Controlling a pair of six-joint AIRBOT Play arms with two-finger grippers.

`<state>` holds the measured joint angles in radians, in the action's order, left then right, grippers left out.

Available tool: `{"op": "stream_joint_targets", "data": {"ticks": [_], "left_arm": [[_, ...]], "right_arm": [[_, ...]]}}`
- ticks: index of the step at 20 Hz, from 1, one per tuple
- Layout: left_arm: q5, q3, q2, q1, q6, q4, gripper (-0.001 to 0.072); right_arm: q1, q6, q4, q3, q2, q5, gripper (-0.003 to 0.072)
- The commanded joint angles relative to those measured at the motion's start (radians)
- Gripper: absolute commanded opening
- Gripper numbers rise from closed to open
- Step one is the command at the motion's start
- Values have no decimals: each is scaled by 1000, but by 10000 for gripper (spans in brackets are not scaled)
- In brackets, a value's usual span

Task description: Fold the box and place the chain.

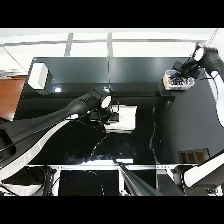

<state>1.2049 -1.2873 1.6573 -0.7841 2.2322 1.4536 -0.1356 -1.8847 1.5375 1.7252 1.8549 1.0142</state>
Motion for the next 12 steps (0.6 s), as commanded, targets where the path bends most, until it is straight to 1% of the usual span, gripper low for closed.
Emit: {"op": "stream_joint_targets", "data": {"ticks": [1, 3, 6, 8, 12], "left_arm": [[1, 0, 0, 0, 0, 0, 29], [0, 0, 0, 0, 0, 0, 29], [0, 0, 0, 0, 0, 0, 29], [0, 0, 0, 0, 0, 0, 29], [0, 0, 0, 0, 0, 0, 29]], "right_arm": [[-1, 126, -4, 20, -112, 24, 7], [-1, 184, -25, 20, -212, 36, 7], [14, 264, -95, 20, -370, 81, 7], [42, 293, -93, 20, -462, 60, 7], [68, 293, -104, 20, -599, 3, 7]]}}
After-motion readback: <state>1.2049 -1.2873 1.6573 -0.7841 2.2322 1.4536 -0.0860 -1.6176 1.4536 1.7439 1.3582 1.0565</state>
